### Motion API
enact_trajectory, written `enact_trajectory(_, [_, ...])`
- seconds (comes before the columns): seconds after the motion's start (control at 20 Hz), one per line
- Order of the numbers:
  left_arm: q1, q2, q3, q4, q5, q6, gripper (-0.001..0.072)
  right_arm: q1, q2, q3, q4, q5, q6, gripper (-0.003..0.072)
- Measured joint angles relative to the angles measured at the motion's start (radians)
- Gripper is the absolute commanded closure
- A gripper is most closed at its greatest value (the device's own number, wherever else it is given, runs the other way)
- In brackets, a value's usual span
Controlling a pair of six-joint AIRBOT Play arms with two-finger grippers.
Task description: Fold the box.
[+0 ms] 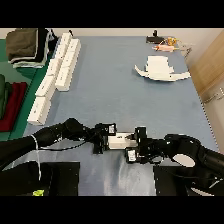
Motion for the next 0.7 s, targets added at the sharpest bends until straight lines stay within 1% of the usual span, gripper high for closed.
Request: enact_trajectory(0.7, [0.0,0.0,0.0,0.002,-0.001,0.003,0.0233,-0.001,0.071,0.0,-0.074,-0.018,0.0,0.0264])
